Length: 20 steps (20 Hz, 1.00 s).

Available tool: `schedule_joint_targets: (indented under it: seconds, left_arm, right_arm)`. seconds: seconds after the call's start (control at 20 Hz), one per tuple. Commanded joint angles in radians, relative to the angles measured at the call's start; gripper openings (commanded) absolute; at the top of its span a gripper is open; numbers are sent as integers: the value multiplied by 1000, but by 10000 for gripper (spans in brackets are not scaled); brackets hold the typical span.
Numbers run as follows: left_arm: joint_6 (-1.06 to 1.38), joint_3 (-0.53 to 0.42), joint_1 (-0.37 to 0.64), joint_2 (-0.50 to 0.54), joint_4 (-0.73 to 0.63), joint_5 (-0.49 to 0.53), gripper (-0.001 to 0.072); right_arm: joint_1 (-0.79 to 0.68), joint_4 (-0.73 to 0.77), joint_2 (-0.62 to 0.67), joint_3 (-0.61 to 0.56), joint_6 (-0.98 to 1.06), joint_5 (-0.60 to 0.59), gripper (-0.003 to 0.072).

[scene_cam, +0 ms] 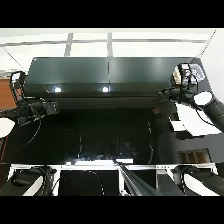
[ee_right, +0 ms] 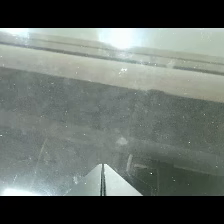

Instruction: Fold the box and place the chain.

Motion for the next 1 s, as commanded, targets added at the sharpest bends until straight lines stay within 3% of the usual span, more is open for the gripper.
schedule_joint_targets:
  seconds: [0.0, 0.6, 0.8, 0.95]
  left_arm:
    - [0, 0, -1, 0, 0, 0, 24]
    - [0, 0, -1, 0, 0, 6, 24]
    - [0, 0, -1, 0, 0, 82, 24]
    - [0, 0, -1, -5, -3, 197, 24]
  right_arm:
    - [0, 0, 0, 0, 0, 0, 13]
    - [0, 0, 0, 0, 0, 0, 13]
    - [1, 2, 0, 0, 0, -11, 13]
    - [2, 8, 0, 0, 0, -19, 13]
